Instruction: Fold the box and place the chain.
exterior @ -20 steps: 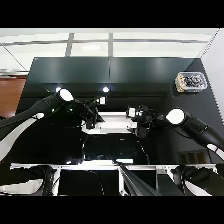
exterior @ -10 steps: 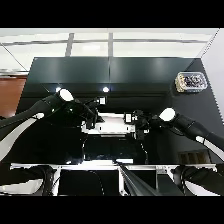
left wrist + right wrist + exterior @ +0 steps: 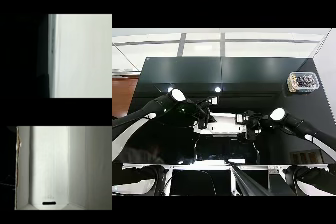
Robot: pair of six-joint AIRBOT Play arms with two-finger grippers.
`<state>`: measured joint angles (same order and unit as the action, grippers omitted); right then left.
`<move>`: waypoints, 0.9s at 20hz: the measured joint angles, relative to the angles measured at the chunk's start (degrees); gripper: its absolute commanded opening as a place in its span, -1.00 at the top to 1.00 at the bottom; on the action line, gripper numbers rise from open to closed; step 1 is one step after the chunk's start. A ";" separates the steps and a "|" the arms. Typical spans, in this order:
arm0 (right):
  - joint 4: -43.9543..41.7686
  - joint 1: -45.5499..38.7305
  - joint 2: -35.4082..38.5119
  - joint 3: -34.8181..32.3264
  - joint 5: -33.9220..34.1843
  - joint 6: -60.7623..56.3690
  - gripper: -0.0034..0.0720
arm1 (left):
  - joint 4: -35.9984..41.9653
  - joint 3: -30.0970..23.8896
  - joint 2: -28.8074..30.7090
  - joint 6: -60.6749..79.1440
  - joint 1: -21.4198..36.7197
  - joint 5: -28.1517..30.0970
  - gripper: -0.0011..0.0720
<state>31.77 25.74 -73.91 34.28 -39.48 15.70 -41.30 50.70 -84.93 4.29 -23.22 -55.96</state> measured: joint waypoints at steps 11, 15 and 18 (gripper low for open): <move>-0.44 -1.07 -1.33 0.02 -0.17 0.15 -0.83 | 0.04 0.00 0.00 -0.09 0.00 -0.02 0.90; -0.33 -1.42 -1.33 0.02 -0.44 0.17 -0.83 | 0.04 0.00 0.00 -0.09 0.00 -0.02 0.90; -0.13 -1.86 -1.33 0.04 -1.01 0.24 -0.83 | 0.04 0.00 0.00 -0.09 0.00 -0.02 0.90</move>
<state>31.64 23.88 -75.24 34.33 -40.49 15.94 -41.25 50.70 -84.93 4.21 -23.22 -55.99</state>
